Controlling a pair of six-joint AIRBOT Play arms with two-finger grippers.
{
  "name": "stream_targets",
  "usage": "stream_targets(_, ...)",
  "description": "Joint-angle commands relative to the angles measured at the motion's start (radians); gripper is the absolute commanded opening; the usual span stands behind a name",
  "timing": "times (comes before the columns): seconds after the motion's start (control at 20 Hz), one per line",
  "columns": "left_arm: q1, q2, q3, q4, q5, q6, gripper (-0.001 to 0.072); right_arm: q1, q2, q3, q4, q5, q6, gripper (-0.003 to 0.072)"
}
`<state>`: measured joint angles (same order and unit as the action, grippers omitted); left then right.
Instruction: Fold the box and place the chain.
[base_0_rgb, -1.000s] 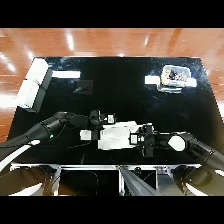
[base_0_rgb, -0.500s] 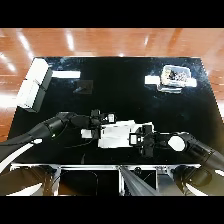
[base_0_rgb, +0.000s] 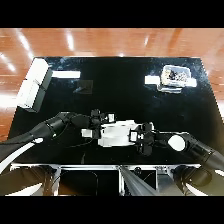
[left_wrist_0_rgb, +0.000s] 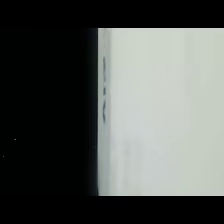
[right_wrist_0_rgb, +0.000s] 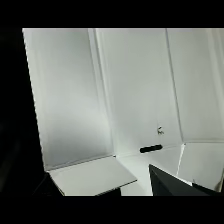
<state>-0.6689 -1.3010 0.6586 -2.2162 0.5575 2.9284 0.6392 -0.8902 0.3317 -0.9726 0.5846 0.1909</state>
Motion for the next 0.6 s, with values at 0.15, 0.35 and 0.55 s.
stream_targets(0.15,-0.001,0.0,0.0,-0.003,0.024,0.0,0.002,0.001,0.006,0.001,0.034,-0.059,0.044,0.0695)
stream_targets(0.35,-0.001,-0.001,0.0,-0.003,0.024,0.0,0.002,0.001,0.007,0.003,0.092,-0.073,0.049,0.0696)
stream_targets(0.55,-0.001,-0.001,0.0,-0.019,0.023,0.0,0.002,0.0,0.016,0.011,0.104,-0.14,0.064,0.0696)
